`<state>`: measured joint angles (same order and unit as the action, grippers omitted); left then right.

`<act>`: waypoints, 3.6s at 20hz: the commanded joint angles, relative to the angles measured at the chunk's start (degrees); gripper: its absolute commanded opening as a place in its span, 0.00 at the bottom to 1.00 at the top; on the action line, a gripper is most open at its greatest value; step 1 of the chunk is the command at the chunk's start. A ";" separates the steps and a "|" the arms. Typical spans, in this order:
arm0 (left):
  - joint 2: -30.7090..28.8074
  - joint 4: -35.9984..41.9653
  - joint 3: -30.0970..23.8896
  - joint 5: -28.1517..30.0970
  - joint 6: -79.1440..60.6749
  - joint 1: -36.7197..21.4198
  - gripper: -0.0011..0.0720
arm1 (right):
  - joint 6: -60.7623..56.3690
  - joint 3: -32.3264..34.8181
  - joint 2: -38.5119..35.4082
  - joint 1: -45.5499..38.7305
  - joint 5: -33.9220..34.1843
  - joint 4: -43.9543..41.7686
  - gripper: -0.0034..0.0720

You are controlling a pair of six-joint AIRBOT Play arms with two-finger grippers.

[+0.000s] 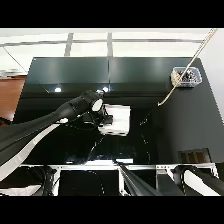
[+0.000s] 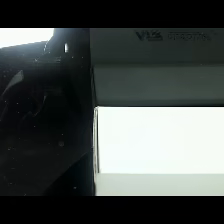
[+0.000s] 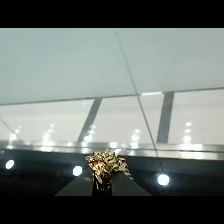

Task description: Fold the box and place the chain.

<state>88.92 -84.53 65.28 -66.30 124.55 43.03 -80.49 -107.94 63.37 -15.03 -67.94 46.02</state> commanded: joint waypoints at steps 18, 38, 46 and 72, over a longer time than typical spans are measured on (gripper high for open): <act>0.04 -0.04 0.02 -0.20 -0.02 0.00 0.06 | 3.39 9.44 -0.61 22.10 -22.23 -1.88 0.06; 0.04 -0.04 0.02 -0.20 -0.02 0.00 0.06 | 12.22 46.27 0.09 35.17 -1.33 -11.50 0.05; 0.04 -0.04 0.02 -0.20 -0.02 0.00 0.06 | 12.13 55.43 2.75 38.29 8.66 -11.08 0.06; 0.04 -0.04 0.02 -0.15 -0.02 0.00 0.06 | -12.96 57.13 5.35 9.44 23.80 30.93 0.93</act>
<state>88.92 -84.58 65.28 -66.46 124.55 43.03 -86.76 -50.83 66.35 -4.84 -50.57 71.75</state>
